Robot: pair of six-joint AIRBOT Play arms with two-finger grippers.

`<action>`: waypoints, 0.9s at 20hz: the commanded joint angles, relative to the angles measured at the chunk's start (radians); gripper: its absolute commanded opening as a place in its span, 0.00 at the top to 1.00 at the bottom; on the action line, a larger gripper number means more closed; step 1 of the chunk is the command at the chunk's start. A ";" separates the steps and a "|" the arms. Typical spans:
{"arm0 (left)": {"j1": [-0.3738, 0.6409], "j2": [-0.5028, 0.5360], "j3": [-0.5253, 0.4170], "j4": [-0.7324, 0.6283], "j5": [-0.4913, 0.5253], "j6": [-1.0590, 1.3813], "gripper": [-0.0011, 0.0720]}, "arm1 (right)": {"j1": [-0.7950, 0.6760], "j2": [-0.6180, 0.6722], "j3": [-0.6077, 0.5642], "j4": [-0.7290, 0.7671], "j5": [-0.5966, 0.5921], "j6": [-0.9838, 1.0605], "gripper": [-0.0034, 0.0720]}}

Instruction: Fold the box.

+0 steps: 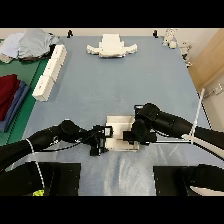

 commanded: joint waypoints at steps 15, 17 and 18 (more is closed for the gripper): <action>0.001 0.000 0.001 0.000 0.000 0.000 0.29 | -0.385 0.107 0.154 -0.092 -0.114 -0.368 0.95; 0.001 0.000 0.001 0.000 0.000 -0.001 0.29 | -0.560 0.006 0.154 0.182 -0.015 -0.597 0.95; 0.001 0.000 0.001 0.000 0.000 -0.001 0.29 | -0.623 -0.042 0.154 0.326 0.016 -0.709 0.95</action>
